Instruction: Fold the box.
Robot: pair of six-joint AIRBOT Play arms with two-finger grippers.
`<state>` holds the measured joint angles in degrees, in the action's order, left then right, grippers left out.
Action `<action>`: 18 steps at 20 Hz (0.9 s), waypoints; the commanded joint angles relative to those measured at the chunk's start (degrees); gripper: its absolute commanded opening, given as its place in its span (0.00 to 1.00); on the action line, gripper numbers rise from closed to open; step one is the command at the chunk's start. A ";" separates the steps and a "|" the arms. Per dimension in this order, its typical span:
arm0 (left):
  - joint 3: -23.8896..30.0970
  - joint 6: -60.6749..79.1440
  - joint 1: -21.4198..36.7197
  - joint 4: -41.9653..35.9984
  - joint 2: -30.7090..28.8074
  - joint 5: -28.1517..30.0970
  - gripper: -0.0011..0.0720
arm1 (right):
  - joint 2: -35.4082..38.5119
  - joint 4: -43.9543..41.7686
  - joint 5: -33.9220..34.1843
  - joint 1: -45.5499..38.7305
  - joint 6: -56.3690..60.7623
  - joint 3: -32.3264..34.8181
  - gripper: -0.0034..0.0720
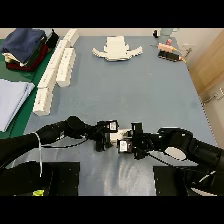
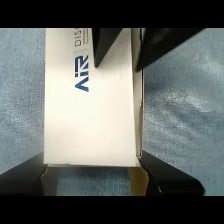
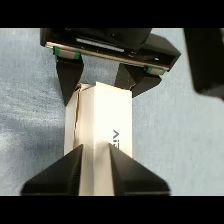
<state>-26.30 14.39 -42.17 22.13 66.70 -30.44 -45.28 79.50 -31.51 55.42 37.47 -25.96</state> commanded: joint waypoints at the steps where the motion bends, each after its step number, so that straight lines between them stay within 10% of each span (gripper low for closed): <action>1: -0.04 -0.09 0.02 -0.04 0.02 0.28 0.56 | 0.02 -0.52 -0.15 0.07 -0.07 -0.11 0.57; 7: -0.07 -0.09 0.02 -0.07 0.02 0.28 0.56 | 3.54 -0.52 -0.15 0.02 1.86 -1.29 0.57; 12: -0.04 -0.09 0.02 -0.04 0.02 0.28 0.56 | 5.07 -0.50 -1.05 -0.09 15.52 -1.16 0.05; 18: -0.07 -0.09 0.02 -0.04 0.02 0.28 0.56 | 4.57 -0.48 -1.11 -3.34 21.57 1.36 0.05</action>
<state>-26.30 14.31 -42.17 22.06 66.72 -30.15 -40.77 79.02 -32.56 53.41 55.61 -25.78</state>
